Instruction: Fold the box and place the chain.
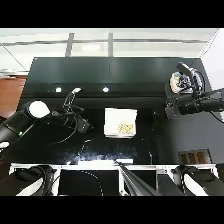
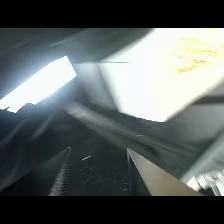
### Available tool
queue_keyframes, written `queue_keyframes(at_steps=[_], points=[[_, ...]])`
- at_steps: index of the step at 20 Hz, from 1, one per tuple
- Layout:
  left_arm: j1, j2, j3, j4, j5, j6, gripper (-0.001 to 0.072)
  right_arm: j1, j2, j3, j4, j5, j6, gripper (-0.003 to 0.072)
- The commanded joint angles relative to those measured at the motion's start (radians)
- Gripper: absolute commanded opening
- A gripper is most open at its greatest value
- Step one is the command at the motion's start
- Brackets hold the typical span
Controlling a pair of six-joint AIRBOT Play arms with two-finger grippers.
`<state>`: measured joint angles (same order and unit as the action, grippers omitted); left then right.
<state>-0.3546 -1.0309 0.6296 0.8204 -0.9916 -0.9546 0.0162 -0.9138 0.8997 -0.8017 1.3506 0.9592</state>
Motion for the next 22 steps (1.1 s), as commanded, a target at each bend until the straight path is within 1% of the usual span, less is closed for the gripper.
queue_keyframes(at_steps=[1,3,4,5,6,10,15,18,22], points=[[0.052,-0.043,-0.098,-0.363,-0.018,0.808,0.0715,0.000,0.001,0.001,0.000,-0.005,0.011,0.0327],[0.011,-0.072,-0.098,-0.268,0.026,1.041,0.0716,0.000,0.001,0.001,0.000,-0.005,0.017,0.0327],[-0.007,-0.087,-0.095,-0.227,0.067,1.129,0.0716,0.000,0.001,0.001,0.000,-0.005,0.020,0.0327],[-0.012,-0.111,-0.093,-0.231,0.100,1.154,0.0716,0.000,0.001,0.000,0.000,-0.005,0.022,0.0327],[-0.011,-0.137,-0.087,-0.237,0.100,1.183,0.0717,0.000,0.001,0.000,0.000,-0.005,0.021,0.0327],[-0.016,-0.241,-0.037,-0.238,0.093,1.217,0.0717,0.000,0.001,0.000,0.000,-0.026,0.021,0.0327],[-0.018,-0.320,0.024,-0.234,0.090,1.217,0.0717,0.000,0.001,0.000,0.005,-0.029,0.021,0.0327],[-0.027,-0.345,0.059,-0.235,0.065,1.218,0.0717,0.000,0.001,0.000,0.005,-0.027,0.021,0.0327],[-0.060,-0.358,0.066,-0.238,0.069,1.217,0.0716,0.000,0.001,0.000,0.004,-0.028,0.021,0.0327]])
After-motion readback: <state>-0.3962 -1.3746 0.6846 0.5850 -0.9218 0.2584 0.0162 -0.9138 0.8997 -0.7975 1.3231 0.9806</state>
